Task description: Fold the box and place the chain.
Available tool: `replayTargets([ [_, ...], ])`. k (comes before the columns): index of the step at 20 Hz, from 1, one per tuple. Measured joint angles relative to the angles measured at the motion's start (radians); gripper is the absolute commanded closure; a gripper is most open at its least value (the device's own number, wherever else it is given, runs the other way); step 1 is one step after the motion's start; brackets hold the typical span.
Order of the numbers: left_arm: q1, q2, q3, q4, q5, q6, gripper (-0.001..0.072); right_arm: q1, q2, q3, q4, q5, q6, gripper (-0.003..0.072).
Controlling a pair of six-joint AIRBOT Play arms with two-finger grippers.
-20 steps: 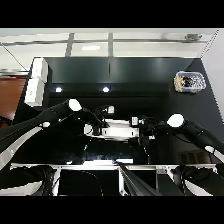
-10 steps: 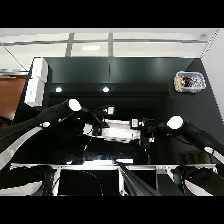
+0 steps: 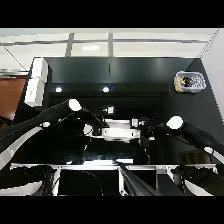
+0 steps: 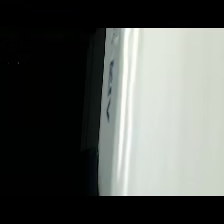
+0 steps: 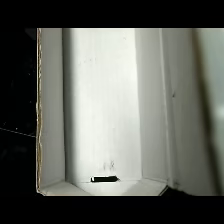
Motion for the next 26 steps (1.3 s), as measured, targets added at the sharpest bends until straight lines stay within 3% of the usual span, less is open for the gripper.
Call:
replayTargets([
  [25,0.0,0.0,0.0,-0.002,0.0,0.0,0.0683,0.0,-0.037,-0.001,0.023,-0.066,0.0,0.0047],
  [26,0.0,0.0,0.0,-0.002,0.0,0.0,0.0683,0.0,-0.037,-0.001,0.024,-0.067,0.0,0.009],
])
